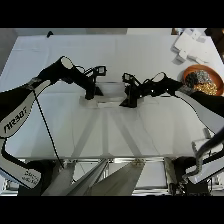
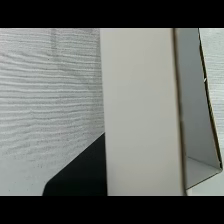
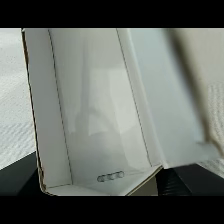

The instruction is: Fold the box and place the chain.

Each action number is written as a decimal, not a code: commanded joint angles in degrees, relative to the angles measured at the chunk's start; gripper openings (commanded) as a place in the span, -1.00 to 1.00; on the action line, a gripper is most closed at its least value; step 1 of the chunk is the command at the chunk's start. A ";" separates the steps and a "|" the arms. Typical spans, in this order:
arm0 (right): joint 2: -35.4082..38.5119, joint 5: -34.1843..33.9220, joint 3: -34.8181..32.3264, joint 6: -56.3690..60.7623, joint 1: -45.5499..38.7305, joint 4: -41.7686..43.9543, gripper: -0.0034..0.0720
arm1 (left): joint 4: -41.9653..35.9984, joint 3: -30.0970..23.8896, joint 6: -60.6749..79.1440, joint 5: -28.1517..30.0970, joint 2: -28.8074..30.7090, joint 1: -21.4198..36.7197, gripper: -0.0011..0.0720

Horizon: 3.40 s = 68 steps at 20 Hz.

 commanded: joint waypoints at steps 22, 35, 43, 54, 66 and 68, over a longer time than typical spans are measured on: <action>-0.04 0.00 -0.04 0.00 0.02 -0.04 0.56 | -0.92 -0.02 0.00 0.00 -0.02 -0.02 -0.94; -0.04 0.00 -0.04 0.00 0.02 -0.04 0.56 | -0.46 -0.02 -0.46 -0.94 0.63 1.18 0.76; -0.04 0.00 -0.04 0.00 0.02 -0.02 0.56 | 1.99 -0.02 -10.05 -6.01 6.47 7.78 0.76; -0.04 0.00 -0.04 0.00 0.02 -0.04 0.56 | -3.41 -13.00 -10.64 -8.66 20.61 9.14 -0.93; -0.04 0.02 -0.04 0.00 0.02 -0.02 0.56 | -22.43 -14.29 -7.30 19.89 11.19 3.17 -0.94; -0.04 0.00 -0.04 0.00 0.02 -0.02 0.56 | -28.20 -14.29 -9.68 23.82 9.11 3.43 -0.94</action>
